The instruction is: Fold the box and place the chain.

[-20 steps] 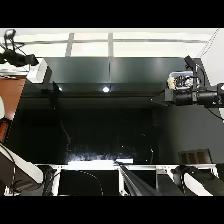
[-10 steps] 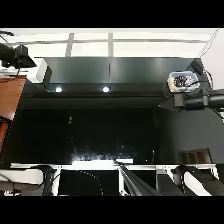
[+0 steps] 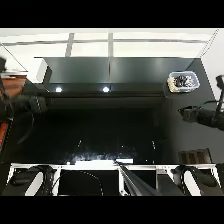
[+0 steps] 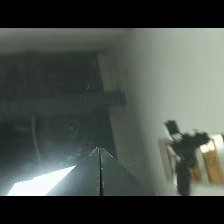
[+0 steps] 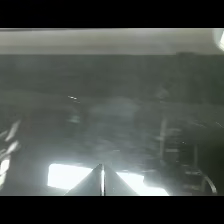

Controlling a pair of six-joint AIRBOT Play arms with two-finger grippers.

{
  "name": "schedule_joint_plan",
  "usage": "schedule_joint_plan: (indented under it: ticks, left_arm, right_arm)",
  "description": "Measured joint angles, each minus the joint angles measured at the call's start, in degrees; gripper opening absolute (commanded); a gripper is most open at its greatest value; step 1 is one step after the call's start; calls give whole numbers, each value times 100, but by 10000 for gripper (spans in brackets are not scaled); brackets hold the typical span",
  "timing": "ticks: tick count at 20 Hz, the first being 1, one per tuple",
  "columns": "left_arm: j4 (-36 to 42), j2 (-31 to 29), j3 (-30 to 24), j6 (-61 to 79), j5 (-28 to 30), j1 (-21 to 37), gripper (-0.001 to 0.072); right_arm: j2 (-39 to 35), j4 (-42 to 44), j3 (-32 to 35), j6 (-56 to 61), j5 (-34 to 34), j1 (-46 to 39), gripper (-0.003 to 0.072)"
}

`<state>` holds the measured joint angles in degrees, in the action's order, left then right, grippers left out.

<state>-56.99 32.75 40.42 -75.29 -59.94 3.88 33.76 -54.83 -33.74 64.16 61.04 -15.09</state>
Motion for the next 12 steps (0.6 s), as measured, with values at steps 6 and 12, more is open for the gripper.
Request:
schedule_joint_plan:
  ticks: [6, 12]
  left_arm:
    - [-374, -1467, -1156, 52, 511, -44, 30]
    - [-481, -1746, -1322, 52, 584, -50, 30]
  right_arm:
    - [-170, -433, 555, 0, -439, -17, 16]
    - [-192, -518, 632, 0, -525, -17, 16]
